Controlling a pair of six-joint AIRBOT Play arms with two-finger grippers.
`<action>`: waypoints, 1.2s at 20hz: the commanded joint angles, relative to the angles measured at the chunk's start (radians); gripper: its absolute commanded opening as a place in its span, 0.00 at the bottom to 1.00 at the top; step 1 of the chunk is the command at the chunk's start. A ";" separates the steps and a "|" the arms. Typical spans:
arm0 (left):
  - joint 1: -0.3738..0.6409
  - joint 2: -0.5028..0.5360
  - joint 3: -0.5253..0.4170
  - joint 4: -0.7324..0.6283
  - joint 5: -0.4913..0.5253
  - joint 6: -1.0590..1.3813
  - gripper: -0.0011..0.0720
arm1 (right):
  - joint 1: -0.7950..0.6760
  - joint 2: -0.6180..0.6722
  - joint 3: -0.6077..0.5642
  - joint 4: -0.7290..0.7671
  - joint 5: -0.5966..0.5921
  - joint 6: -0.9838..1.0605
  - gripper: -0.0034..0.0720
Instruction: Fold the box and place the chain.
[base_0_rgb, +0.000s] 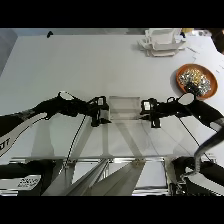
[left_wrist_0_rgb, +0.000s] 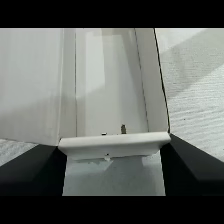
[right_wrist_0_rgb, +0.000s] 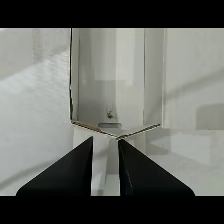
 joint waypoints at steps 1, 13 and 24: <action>0.000 0.000 0.000 0.000 0.000 0.000 0.21 | 0.001 -0.016 -0.001 0.046 0.003 -0.011 0.26; 0.000 0.000 0.000 0.000 0.000 0.000 0.21 | 0.099 -0.074 -0.001 0.123 -0.063 -0.036 0.56; 0.000 0.000 0.000 0.000 0.000 0.000 0.21 | 0.073 0.022 -0.008 -0.076 -0.052 0.340 0.08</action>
